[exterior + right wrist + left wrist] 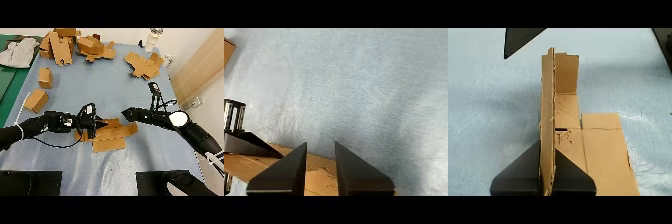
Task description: Fold the box.
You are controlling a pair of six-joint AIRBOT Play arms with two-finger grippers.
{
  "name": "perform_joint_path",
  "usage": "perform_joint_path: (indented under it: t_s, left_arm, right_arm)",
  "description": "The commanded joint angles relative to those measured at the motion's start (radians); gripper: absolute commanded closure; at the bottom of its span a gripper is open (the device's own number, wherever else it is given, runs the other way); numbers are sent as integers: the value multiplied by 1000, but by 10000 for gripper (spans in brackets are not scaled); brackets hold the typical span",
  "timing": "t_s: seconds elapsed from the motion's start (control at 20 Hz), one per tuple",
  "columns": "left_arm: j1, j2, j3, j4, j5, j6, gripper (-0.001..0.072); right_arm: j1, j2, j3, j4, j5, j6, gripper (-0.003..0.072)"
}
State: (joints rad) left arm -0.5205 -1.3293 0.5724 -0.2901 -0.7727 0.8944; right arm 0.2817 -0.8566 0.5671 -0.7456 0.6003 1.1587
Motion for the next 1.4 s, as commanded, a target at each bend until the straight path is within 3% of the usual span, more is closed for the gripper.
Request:
perform_joint_path:
  t_s: [0.0,0.1,0.15,0.35,0.65,1.35]
  left_arm:
    - [-2,3,-6,-5,-2,3,697]
    - [-2,3,-6,-5,-2,2,697]
    - [-2,3,-6,0,-2,-3,697]
    - [-2,3,2,51,-2,-41,697]
    - [-2,2,89,323,-2,-299,697]
    - [19,-19,108,375,-58,-333,697]
  right_arm:
    - [1,0,0,0,3,0,426]
    - [1,0,1,-25,42,0,461]
    - [1,0,1,-59,92,-10,536]
    - [0,0,0,-217,303,9,536]
    - [1,0,1,-261,265,23,536]
    - [1,4,1,-258,263,7,536]
